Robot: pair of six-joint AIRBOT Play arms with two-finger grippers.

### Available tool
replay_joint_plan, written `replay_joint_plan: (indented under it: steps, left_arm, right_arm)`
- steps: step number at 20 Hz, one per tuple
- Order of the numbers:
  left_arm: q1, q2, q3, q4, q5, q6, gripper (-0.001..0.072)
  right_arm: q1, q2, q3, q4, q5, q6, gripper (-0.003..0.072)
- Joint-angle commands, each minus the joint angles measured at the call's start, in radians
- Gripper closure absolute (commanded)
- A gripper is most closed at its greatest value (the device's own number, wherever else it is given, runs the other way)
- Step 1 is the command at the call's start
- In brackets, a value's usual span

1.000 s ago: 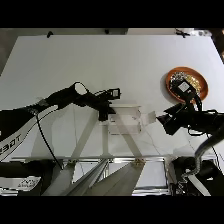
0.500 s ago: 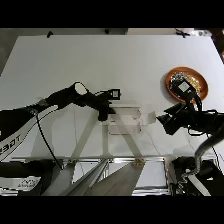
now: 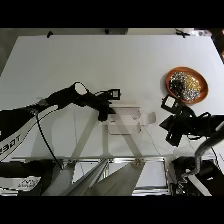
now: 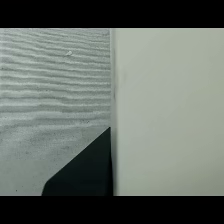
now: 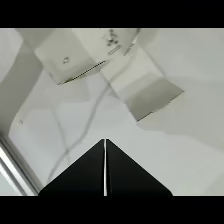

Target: Fold the box and place the chain.

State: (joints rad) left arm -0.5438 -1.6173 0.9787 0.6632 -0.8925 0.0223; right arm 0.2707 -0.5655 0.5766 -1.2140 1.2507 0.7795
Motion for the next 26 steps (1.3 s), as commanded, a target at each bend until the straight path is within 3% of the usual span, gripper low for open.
replay_joint_plan:
  steps: [1,3,4,5,10,14,20,26]
  left_arm:
    - [0.0,-0.001,0.0,0.0,-0.002,-0.001,0.0698]
    - [0.0,-0.001,0.0,0.0,-0.002,-0.001,0.0698]
    - [0.0,-0.001,0.0,0.0,-0.002,-0.001,0.0698]
    - [0.0,-0.001,0.0,0.0,-0.002,-0.001,0.0698]
    - [0.0,-0.001,0.0,0.0,-0.002,-0.001,0.0698]
    - [0.0,-0.001,0.0,0.0,-0.002,-0.001,0.0698]
    - [0.0,-0.001,0.0,0.0,-0.002,-0.001,0.0698]
    - [0.0,-0.001,0.0,0.0,-0.002,-0.001,0.0698]
  right_arm:
    - [0.076,-0.024,-0.043,0.004,-0.089,-0.105,0.0674]
    - [0.171,-0.04,-0.113,-0.048,-0.252,-0.112,0.0652]
    - [0.209,-0.06,-0.143,-0.069,-0.314,-0.113,0.0344]
    - [0.239,-0.083,-0.166,-0.079,-0.366,-0.134,-0.0034]
    - [0.37,-0.221,-0.187,-0.076,-0.495,-0.232,-0.0018]
    - [0.391,-0.313,-0.187,-0.077,-0.647,-0.231,-0.0018]
    - [0.391,-0.37,-0.187,-0.081,-0.658,-0.227,-0.0013]
    - [0.388,-0.367,-0.187,-0.088,-0.743,-0.18,-0.0006]
